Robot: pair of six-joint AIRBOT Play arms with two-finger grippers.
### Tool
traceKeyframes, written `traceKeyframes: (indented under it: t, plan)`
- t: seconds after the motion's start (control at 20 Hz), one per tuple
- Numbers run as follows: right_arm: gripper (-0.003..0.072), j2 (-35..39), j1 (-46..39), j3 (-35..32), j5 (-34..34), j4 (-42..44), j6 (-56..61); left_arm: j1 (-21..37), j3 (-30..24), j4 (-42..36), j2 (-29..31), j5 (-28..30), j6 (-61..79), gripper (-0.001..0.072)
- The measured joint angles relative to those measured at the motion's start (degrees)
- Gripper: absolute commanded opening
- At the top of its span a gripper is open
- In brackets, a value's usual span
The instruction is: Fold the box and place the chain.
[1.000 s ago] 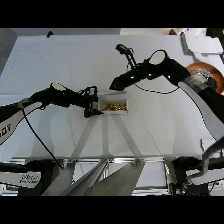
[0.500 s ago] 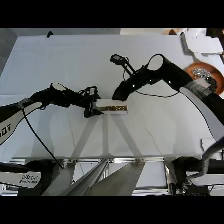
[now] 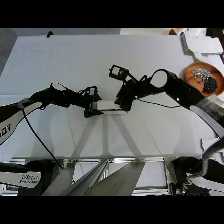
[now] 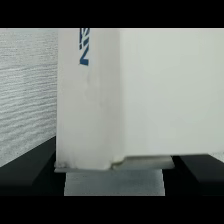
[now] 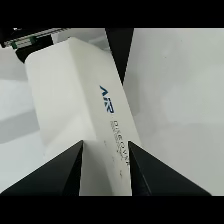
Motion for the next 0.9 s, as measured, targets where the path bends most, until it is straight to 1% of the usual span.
traceKeyframes:
  t: [0.15,0.35,0.7,0.75,0.85,0.9]
  plan:
    - [0.032,2.5,1.1,-3.5,-3.3,-0.3,-4.5,0.0,0.0,0.0,0.0,0.0,0.0,0.0276]
    - [0.032,3.9,2.0,-6.9,-6.8,-0.4,-7.7,0.0,0.0,0.0,0.0,0.0,0.0,0.0276]
    - [0.0314,4.4,2.3,-9.0,-14.9,-1.2,-9.1,0.0,0.0,0.0,0.0,0.1,-0.1,0.0276]
    - [0.029,4.4,2.3,-9.2,-15.5,-1.5,-9.2,0.0,0.0,0.0,0.0,0.1,-0.1,0.0276]
    - [0.0212,4.4,2.3,-9.7,-16.2,-2.0,-9.3,0.0,0.0,0.0,0.0,0.1,-0.1,0.0276]
    - [0.0213,4.4,2.3,-10.1,-16.4,-2.2,-9.3,0.0,0.0,0.0,0.0,0.1,-0.1,0.0276]
